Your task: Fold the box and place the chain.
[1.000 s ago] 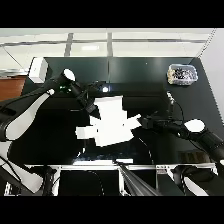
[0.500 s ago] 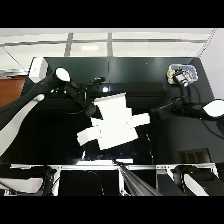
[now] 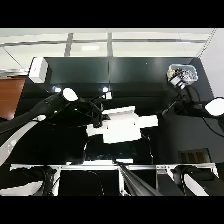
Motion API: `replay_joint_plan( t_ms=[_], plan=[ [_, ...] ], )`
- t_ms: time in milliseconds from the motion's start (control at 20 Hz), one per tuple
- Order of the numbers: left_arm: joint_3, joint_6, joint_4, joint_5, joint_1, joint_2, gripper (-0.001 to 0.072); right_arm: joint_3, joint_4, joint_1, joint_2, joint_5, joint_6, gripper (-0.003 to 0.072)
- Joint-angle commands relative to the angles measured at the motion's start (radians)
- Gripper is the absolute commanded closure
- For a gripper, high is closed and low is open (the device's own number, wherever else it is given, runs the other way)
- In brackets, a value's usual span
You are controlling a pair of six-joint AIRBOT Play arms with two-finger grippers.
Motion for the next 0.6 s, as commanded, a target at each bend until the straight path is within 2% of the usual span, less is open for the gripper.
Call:
replay_joint_plan(
  t_ms=[0,250,550],
  plan=[
    [-0.01,0.056,0.014,0.063,-0.013,-0.036,0.0681,-0.053,0.114,0.061,0.0,0.046,-0.27,-0.0018],
    [-0.003,0.056,0.025,0.05,-0.013,-0.042,0.068,-0.153,0.143,0.181,0.0,0.042,-0.464,-0.0017],
    [0.005,0.055,0.022,0.034,-0.013,-0.042,0.068,-0.226,0.149,0.327,-0.026,-0.046,-0.516,-0.0018]
  ],
)
